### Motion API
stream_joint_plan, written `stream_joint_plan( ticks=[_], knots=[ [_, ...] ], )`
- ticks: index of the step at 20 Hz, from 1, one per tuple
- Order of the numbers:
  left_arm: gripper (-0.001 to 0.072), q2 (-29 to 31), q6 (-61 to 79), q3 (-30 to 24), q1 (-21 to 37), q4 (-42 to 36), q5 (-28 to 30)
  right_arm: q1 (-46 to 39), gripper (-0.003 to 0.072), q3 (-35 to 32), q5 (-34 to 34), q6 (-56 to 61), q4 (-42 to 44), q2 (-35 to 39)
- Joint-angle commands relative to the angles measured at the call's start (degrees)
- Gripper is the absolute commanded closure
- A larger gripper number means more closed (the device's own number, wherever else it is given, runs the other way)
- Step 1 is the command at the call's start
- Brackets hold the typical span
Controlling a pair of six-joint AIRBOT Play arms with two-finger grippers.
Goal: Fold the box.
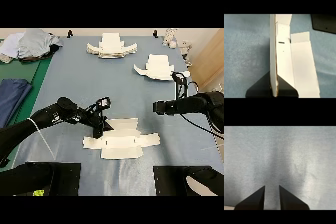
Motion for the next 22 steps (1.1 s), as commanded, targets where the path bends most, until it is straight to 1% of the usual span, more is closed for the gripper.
stream_joint_plan(
  ticks=[1, 4, 8, 11, 12, 13, 14, 15, 16, 19, 21, 22],
  knots=[
    [0.0696, 0.02, -0.04, -0.17, -0.02, 1.07, -1.55, -0.02, 0.0413, 0.07, 0.02, 0.0, 0.04, -0.02],
    [0.0696, 0.02, -0.07, -0.2, -0.13, 1.07, -2.54, -0.02, 0.0413, 0.07, 0.02, 0.0, 0.04, -0.02],
    [0.0696, 0.02, -2.32, -0.2, -2.43, 4.59, -2.43, -0.02, 0.0413, 0.07, 0.02, 0.0, 0.39, -0.04],
    [0.0695, 0.02, -3.1, -0.17, -2.86, 4.92, -1.97, -0.02, 0.0414, 0.07, -0.02, 0.0, 0.61, -0.02],
    [0.0695, 0.02, -3.1, -0.17, -2.78, 4.94, -1.77, -0.02, 0.0457, 0.07, -0.17, 0.0, 1.18, -0.02],
    [0.0695, 0.02, -3.1, -0.17, -2.78, 4.94, -1.81, -0.02, 0.0572, 0.07, -0.55, 0.0, 2.27, -0.02],
    [0.0695, 0.02, -3.13, -0.17, -2.75, 4.94, -1.99, -0.02, 0.061, 0.09, -1.29, 0.0, 3.48, -0.02],
    [0.0695, 0.02, -3.78, -0.17, -2.78, 4.92, -1.99, -0.02, 0.0628, 0.09, -2.62, -0.11, 4.81, 0.0],
    [0.0695, 0.02, -4.37, -0.17, -2.78, 4.9, -1.97, -0.02, 0.0686, 0.09, -4.87, -0.48, 6.23, 0.02],
    [0.0695, 0.02, -4.37, -0.17, -2.78, 4.9, -1.95, 1.55, 0.0686, 0.09, -15.15, -0.7, 7.98, 1.29],
    [0.0695, 0.02, -4.37, -0.17, -2.78, 4.87, -1.97, 4.96, 0.0687, 0.09, -22.36, 1.01, 8.26, 4.26],
    [0.0695, 0.02, -4.35, -0.17, -2.78, 4.87, -1.95, 7.04, 0.0687, 0.07, -24.81, 3.13, 8.31, 6.16]
  ],
)
